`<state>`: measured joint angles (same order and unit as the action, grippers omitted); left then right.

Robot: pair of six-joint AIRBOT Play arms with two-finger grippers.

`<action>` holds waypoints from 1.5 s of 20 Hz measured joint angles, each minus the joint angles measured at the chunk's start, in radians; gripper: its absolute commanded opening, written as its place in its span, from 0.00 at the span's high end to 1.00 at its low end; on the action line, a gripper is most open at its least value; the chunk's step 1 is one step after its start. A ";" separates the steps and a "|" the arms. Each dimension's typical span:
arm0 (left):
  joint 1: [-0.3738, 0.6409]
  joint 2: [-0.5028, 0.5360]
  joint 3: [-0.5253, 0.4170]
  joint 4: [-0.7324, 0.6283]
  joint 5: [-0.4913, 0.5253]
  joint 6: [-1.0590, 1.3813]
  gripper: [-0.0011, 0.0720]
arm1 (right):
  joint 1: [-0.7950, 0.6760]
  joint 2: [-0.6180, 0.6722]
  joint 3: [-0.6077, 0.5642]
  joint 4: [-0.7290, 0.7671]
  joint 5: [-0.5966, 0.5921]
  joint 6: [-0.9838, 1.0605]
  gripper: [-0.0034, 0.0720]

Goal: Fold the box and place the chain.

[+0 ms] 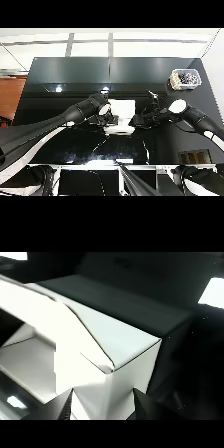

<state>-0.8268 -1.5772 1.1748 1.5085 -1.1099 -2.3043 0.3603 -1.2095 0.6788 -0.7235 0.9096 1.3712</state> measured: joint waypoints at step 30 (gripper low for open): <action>0.000 0.000 0.000 -0.008 0.003 -0.002 0.94 | 0.307 -0.187 0.266 -0.642 0.125 0.699 0.71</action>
